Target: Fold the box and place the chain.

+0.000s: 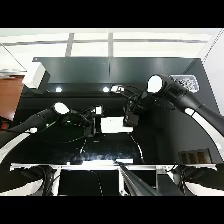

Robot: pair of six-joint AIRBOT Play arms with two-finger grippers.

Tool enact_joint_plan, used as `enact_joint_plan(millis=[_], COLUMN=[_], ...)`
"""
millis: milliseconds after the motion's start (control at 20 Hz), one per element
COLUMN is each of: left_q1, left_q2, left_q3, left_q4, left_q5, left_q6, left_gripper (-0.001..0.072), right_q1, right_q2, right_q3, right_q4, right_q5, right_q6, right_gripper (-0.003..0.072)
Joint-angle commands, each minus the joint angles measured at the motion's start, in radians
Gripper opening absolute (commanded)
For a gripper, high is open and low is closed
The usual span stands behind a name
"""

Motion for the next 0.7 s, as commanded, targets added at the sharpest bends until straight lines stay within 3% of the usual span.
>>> enact_joint_plan(millis=[0, 300, 650], left_q1=[0.0, 0.0, 0.0], left_q2=[0.0, 0.0, 0.0], left_q3=[0.001, 0.001, 0.001], left_q4=[0.0, 0.0, 0.0], left_q5=[0.0, 0.0, 0.0], left_q6=[0.0, 0.0, 0.0], left_gripper=[0.0494, 0.0494, 0.0494], right_q1=[0.019, 0.016, 0.018], right_q2=[-0.004, 0.01, 0.013], right_q3=[0.0, 0.001, 0.001], right_q4=[-0.018, -0.009, -0.042], right_q5=[-0.021, 0.14, 0.114], right_q6=[0.002, 0.054, 0.074], right_gripper=[0.0693, 0.0694, 0.0693])
